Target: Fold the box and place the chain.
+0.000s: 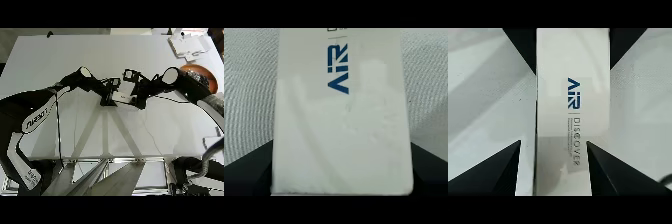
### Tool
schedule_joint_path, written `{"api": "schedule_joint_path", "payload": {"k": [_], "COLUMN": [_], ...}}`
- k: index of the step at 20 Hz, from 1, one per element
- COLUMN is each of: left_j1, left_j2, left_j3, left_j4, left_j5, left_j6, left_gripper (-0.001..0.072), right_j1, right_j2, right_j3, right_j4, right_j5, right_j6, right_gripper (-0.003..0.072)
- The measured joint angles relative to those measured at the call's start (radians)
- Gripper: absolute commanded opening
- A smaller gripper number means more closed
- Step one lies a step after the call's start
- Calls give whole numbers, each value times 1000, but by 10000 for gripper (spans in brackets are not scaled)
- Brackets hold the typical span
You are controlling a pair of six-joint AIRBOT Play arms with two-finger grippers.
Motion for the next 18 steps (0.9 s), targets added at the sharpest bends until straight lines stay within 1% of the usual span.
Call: {"api": "schedule_joint_path", "payload": {"k": [1, 2, 3, 5, 6, 9, 11, 14, 18], "left_j1": [0, 0, 0, 0, 0, 0, 0, 0, 0], "left_j2": [0, 0, 0, 0, 0, 0, 0, 0, 0], "left_j3": [0, 0, 0, 0, 0, 0, 0, 0, 0], "left_j4": [0, 0, 0, 0, 0, 0, 0, 0, 0], "left_j5": [0, 0, 0, 0, 0, 0, 1, 1, 1], "left_j6": [0, 0, 0, 0, 0, 0, 0, 0, 0], "left_gripper": [151, 151, 151, 151, 151, 151, 151, 151, 151], "right_j1": [-1, 0, 0, -5, -12, -48, -66, -79, -84], "right_j2": [11, 19, 25, 29, 29, 2, -33, -95, -145], "right_j3": [0, 0, 0, -1, -4, -19, -29, -45, -61], "right_j4": [2, 6, 17, 61, 107, 298, 388, 451, 463], "right_j5": [-4, -2, -3, -3, -4, -7, -16, -19, -17], "right_j6": [5, 20, 42, 91, 111, 162, 206, 263, 298], "right_gripper": [301, 140, 14, 13, 13, 11, 11, 11, 10]}}
